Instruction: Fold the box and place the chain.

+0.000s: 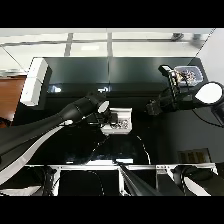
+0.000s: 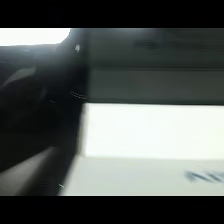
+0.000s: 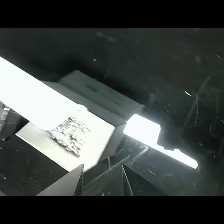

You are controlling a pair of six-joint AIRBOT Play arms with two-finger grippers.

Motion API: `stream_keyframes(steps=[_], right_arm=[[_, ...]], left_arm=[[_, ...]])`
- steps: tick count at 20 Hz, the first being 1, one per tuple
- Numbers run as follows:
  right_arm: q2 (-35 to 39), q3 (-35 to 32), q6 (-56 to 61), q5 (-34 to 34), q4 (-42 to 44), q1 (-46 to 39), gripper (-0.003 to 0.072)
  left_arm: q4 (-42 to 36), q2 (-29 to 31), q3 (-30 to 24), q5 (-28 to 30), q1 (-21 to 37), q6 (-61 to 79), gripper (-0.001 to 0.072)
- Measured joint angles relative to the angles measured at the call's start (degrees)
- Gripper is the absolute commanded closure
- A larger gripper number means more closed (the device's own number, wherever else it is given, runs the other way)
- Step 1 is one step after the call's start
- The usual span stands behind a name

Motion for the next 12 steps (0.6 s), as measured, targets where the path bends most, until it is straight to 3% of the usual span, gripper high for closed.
stream_keyframes(steps=[6, 10, 12], right_arm=[[0.3, 0.0, 0.0, 0.7, -0.3, -1.1, 0.0391], [0.3, 0.0, 0.0, 0.5, -0.6, -1.2, 0.0391], [0.3, 0.0, -0.2, 0.2, -0.8, -1.2, 0.0391]], left_arm=[[6.5, 10.7, -0.3, -4.8, -0.6, 6.1, 0.0014], [10.8, 22.2, -10.6, -6.4, 7.8, 8.9, 0.0021], [4.2, 27.1, -17.7, 0.3, 14.7, 16.9, 0.0021]])
